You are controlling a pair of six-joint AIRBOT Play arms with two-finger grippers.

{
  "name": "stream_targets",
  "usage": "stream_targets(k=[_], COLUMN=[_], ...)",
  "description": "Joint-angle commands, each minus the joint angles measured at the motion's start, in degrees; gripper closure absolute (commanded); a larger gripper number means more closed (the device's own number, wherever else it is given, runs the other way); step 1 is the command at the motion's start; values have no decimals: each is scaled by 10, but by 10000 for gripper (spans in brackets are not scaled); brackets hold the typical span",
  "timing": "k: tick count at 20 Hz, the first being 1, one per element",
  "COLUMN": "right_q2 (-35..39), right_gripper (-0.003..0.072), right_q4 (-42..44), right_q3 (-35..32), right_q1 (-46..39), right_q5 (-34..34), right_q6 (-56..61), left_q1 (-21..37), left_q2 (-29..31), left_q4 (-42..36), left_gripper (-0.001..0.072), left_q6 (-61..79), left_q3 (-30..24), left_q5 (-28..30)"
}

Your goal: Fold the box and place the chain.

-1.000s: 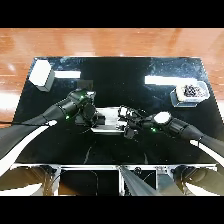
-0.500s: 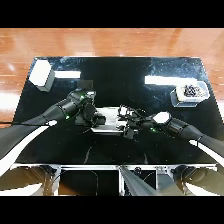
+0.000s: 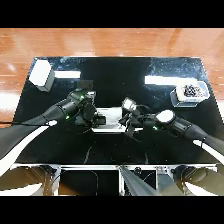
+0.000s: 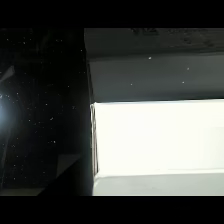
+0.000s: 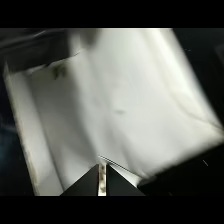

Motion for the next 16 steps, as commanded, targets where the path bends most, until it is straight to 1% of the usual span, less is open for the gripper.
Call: stream_targets(k=[1,3,6,8,10,11,12,13,14,15,16], right_q2=[23,25,25,25,25,25,25,25,25,25,25], right_gripper=[609,609,613,619,619,618,618,618,618,619,619], right_q4=[-4,-3,5,2,-39,-89,-146,-203,-242,-261,-262], right_q3=[0,0,0,0,0,0,0,-2,-7,-14,-23], right_q1=[-62,-127,-209,-271,-341,-370,-389,-400,-401,-398,-390], right_q5=[65,146,244,297,351,378,385,378,368,356,347], right_q6=[180,273,301,376,438,463,507,568,617,648,656], left_q1=[0,0,0,0,0,0,0,0,0,0,0], left_q2=[0,0,0,0,0,0,0,0,0,0,0], left_q4=[2,3,3,4,7,7,7,7,7,7,7], left_gripper=[690,690,690,690,690,690,690,690,690,690,690], left_q6=[2,4,11,11,11,12,13,13,13,13,13], left_q3=[0,0,0,0,0,0,0,0,0,0,0], left_q5=[1,1,1,1,2,2,2,2,2,1,2])
